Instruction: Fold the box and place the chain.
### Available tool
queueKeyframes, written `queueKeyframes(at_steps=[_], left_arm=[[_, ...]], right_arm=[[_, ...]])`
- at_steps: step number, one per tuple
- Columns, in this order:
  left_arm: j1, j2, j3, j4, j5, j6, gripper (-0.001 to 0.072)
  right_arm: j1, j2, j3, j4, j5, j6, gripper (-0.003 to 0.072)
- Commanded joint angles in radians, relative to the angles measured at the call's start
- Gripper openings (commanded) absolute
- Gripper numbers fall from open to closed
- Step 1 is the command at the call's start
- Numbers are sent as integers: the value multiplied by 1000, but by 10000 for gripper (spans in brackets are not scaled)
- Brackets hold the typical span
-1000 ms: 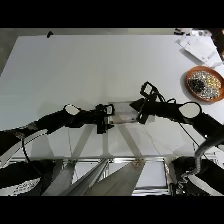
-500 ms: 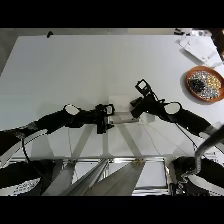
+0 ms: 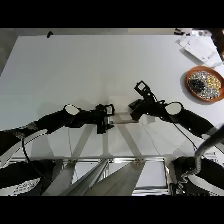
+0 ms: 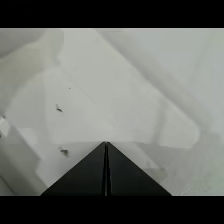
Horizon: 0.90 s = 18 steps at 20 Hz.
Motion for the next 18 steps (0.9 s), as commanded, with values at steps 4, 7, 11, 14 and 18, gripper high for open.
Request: queueKeyframes(at_steps=[4,7,11,14,18], left_arm=[[-1,-1,0,-2,2,-2,272],[-1,-1,0,-2,2,-1,272],[-1,-1,0,-2,1,-2,272],[-1,-1,0,-2,1,-1,272],[0,-1,0,-2,2,-1,272]], right_arm=[[0,284,1,-315,99,168,8],[0,365,1,-623,373,333,8],[0,366,1,-933,562,384,6],[0,356,-11,-927,496,278,12],[0,267,-31,-909,389,199,246]])
